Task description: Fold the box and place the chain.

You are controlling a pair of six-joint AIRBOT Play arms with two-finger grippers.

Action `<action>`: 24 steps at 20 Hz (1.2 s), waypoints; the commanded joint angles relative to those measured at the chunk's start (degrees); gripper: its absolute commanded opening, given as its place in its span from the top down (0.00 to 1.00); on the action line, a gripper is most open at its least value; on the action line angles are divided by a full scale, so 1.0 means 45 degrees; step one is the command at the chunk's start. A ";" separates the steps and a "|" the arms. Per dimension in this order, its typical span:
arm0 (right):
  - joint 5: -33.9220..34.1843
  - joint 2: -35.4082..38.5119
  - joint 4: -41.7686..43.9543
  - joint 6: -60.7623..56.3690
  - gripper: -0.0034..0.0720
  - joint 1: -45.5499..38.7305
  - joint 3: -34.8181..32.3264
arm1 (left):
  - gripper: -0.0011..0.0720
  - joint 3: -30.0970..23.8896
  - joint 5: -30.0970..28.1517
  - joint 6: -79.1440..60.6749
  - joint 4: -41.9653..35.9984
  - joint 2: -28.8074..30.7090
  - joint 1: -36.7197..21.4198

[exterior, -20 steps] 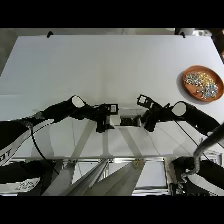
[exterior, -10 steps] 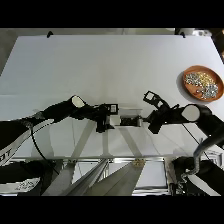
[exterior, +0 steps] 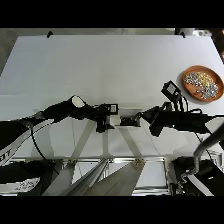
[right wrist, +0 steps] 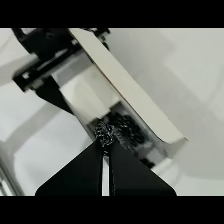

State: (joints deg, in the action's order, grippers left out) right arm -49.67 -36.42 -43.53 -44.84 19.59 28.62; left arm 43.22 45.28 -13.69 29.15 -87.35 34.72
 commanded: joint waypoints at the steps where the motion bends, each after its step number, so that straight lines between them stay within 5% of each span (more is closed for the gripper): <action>1: 0.1467 -0.1122 0.0845 -0.0083 0.94 0.1015 0.0005 | 0.46 -0.0005 0.0000 0.0000 0.0000 0.0000 0.0005; 7: 0.3089 -0.3521 0.1345 -0.0063 0.90 0.2438 0.0010 | 0.46 -0.0005 -0.0005 0.0000 0.0005 0.0000 0.0000; 16: 0.2594 -0.3181 0.1078 0.0015 0.80 0.2453 0.0214 | 0.46 -0.0005 0.0000 0.0000 0.0005 0.0000 0.0000; 21: 0.1122 -0.0962 -0.2429 -0.1938 0.81 0.1855 0.1957 | 0.46 -0.0005 -0.0005 0.0000 0.0005 0.0000 0.0000; 24: 0.1001 -0.0957 -0.4488 -0.3245 0.80 0.1073 0.2540 | 0.46 -0.0005 -0.0005 0.0000 0.0005 0.0000 0.0005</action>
State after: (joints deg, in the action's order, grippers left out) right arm -43.20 -42.19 -53.89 -53.63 26.96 37.28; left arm 43.22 45.28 -13.69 29.15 -87.35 34.72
